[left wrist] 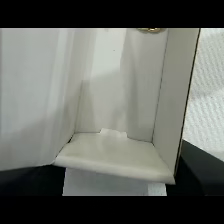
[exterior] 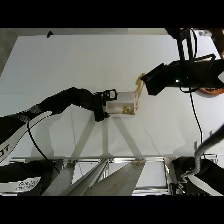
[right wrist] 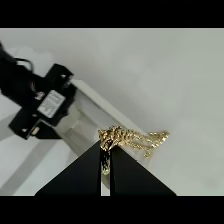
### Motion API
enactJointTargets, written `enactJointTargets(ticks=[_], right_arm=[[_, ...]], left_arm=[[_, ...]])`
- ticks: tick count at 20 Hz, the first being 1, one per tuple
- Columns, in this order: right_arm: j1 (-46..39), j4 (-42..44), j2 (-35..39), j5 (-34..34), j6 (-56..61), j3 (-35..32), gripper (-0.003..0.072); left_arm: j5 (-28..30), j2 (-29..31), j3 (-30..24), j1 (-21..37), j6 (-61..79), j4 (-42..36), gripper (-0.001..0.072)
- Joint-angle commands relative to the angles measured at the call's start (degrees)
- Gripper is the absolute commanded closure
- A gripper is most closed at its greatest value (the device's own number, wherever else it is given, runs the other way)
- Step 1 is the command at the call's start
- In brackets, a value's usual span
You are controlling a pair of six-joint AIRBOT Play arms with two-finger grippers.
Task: Fold the box and place the chain.
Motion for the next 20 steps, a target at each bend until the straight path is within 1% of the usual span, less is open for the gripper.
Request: enactJointTargets(ticks=[1,4,8,10,13,14,16,18,20], right_arm=[[4.0,-0.09,0.96,-1.25,0.0,0.07,0.0673],[5.27,-2.23,2.54,-3.37,0.11,0.04,0.0673],[5.27,-2.99,3.98,-2.6,0.24,0.04,0.0673],[5.27,-2.93,3.69,-0.79,0.24,0.04,0.0673],[5.29,-3.34,1.53,6.21,0.17,-0.26,0.0673],[5.97,-2.97,1.42,6.8,0.26,-0.9,0.0674],[8.81,-4.24,2.12,4.98,0.79,-1.38,0.0675],[12.24,-9.62,3.56,1.22,4.87,-1.38,0.0675],[15.54,-15.02,5.01,-1.07,8.26,-1.38,0.0675]], left_arm=[[0.0,0.0,0.04,0.02,0.02,0.0,0.0554],[0.02,0.0,0.04,0.02,0.02,0.0,0.0554],[0.02,0.02,0.04,0.02,0.02,0.0,0.0554],[0.02,0.02,0.04,0.02,0.02,0.0,0.0554],[0.0,0.0,0.04,0.02,0.02,0.0,0.0554],[0.02,0.0,0.04,0.02,0.02,0.0,0.0554],[0.0,0.0,0.04,0.02,0.02,0.0,0.0554],[0.0,0.0,0.04,0.02,0.02,0.02,0.0554],[0.02,0.02,0.04,0.02,0.02,0.02,0.0554]])
